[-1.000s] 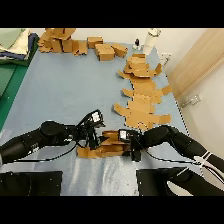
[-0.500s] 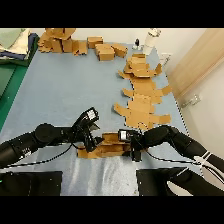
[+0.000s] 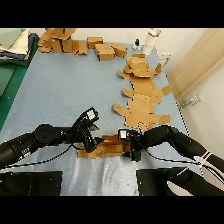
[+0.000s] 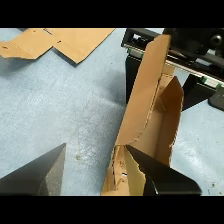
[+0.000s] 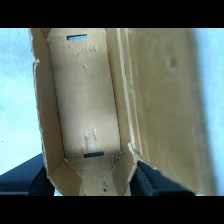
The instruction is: Fold the box.
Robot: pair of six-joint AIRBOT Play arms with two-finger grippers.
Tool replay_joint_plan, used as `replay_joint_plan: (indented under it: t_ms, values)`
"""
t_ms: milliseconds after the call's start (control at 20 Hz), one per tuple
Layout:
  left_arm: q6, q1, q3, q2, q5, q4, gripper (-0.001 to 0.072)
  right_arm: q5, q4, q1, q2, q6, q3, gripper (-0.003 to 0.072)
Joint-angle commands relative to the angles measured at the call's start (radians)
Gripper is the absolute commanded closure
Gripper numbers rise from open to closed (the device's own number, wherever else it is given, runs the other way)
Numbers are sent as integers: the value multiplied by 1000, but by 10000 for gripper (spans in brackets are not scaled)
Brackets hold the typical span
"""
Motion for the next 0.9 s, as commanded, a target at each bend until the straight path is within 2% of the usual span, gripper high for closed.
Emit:
replay_joint_plan:
  t_ms: [0, 100, 150, 200, 500, 550, 600, 650, 700, 850]
  values:
    - [-1, 0, 0, 1, 2, 19, 144, 1, 4, 0, 0, 0, 0, 105]
    - [-11, 4, 0, 1, 0, 95, 145, 1, 4, 0, 0, 0, 0, 119]
    - [-45, 11, 0, 1, -2, 117, 145, 0, 4, 0, 0, 0, 0, 168]
    - [-86, 24, 0, 2, -12, 138, 145, 1, 4, 0, 0, 0, 0, 180]
    - [-307, 77, 0, 57, -197, 335, 148, 0, 4, 0, 0, 0, 0, 180]
    - [-346, 76, 0, 59, -253, 346, 262, 0, 4, 0, 0, 0, 0, 180]
    - [-388, 69, 0, 58, -330, 343, 426, 0, 4, 0, 0, 0, 0, 180]
    - [-432, 51, 0, 56, -391, 337, 516, 0, 4, 0, 0, 0, 0, 180]
    - [-530, 23, 0, 54, -428, 335, 689, 0, 4, 0, 0, 0, 0, 179]
    - [-954, -68, 0, 38, -396, 303, 697, 1, 4, 0, 0, 0, 0, 180]
